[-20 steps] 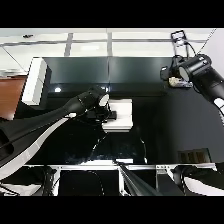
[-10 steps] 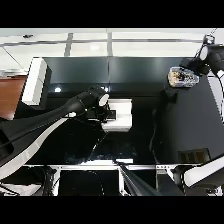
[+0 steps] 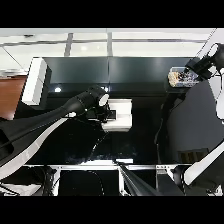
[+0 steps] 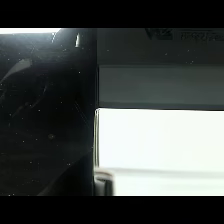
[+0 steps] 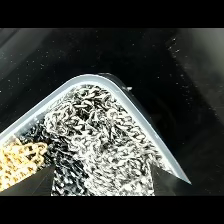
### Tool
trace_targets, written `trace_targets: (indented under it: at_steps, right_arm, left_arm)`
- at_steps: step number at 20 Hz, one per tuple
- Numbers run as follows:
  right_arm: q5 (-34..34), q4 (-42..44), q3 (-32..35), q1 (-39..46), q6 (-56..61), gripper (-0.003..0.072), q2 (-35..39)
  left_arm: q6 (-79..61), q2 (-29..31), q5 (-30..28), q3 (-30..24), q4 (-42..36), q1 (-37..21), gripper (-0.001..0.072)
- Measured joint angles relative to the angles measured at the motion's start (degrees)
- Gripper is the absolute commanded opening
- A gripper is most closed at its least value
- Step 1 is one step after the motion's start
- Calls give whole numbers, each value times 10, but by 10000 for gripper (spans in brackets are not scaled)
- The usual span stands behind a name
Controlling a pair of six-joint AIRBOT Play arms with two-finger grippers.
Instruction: Fold the box and place the chain.
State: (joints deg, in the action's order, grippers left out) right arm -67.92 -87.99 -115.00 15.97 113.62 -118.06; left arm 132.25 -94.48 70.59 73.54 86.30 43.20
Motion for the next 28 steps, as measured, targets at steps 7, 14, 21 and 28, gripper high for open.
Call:
trace_targets:
  at_steps: [7, 14, 21, 28]
  right_arm:
    - [-18, 5, -7, 4, -15, 32, -20]
    - [-49, 10, -8, 3, -105, 13, 38]
    - [-19, 37, -7, 4, -215, 10, 222]
    - [-21, 206, -7, -1, -285, 9, 372]
  left_arm:
    - [0, 0, 0, 0, 0, 0, 27]
    - [0, 0, 0, 0, 0, 0, 27]
    - [0, 0, 0, 0, 0, 0, 27]
    - [0, 0, 1, 0, 0, 0, 27]
